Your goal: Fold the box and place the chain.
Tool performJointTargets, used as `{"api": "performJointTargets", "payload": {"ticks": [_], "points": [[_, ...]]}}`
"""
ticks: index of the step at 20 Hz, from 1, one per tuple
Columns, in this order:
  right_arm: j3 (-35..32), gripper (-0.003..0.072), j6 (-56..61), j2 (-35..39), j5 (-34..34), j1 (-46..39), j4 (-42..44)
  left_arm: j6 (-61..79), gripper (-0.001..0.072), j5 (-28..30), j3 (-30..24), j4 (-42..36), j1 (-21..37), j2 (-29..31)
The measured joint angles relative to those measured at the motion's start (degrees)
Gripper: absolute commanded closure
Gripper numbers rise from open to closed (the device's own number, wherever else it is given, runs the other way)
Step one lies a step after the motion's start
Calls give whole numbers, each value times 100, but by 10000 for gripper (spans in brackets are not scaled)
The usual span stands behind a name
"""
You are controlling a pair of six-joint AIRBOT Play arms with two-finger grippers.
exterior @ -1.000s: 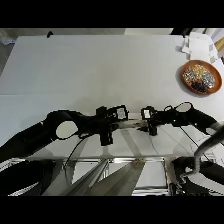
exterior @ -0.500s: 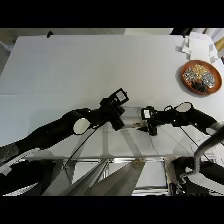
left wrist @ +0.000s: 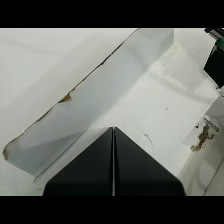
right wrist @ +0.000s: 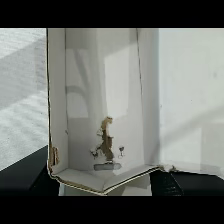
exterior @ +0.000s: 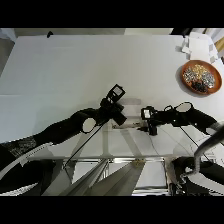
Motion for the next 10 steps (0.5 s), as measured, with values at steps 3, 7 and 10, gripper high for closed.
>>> {"api": "performJointTargets", "payload": {"ticks": [3, 7, 10], "points": [[0, 227, 0, 0, 2, 0, 0, -57, 709, -13, 0, 2, 0, -52], [0, 227, -2, 0, 9, 0, -9, -61, 709, -131, -2, 4, 0, -13], [0, 227, -4, 0, 4, 0, -7, -2, 709, -219, -2, 48, -2, 197]]}}
